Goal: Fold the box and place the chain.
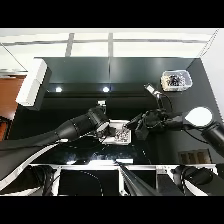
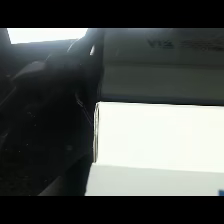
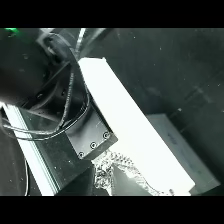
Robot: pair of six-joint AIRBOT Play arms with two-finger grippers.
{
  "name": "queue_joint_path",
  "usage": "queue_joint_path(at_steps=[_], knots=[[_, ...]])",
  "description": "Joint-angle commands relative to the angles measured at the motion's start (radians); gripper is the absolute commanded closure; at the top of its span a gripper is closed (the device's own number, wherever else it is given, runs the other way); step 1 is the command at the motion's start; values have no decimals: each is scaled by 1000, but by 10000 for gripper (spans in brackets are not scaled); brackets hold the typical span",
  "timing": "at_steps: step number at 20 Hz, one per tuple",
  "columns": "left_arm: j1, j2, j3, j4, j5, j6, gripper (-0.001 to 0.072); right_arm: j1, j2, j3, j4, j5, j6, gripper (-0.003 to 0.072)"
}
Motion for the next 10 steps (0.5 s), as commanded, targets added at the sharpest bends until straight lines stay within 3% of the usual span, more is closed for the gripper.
queue_joint_path(at_steps=[1,4,8,9,10], knots=[[14,0,0,-21,20,-1,680,13,-20,-26,21,-23,12,297],[21,0,1,-21,2,-1,680,-75,-2,4,-58,94,45,290],[21,0,4,-21,-1,-1,677,-312,92,25,-99,264,47,291],[21,0,13,-21,-5,-1,580,-362,112,25,-99,285,47,291],[21,2,28,-27,-11,-1,379,-403,128,25,-99,301,47,291]])
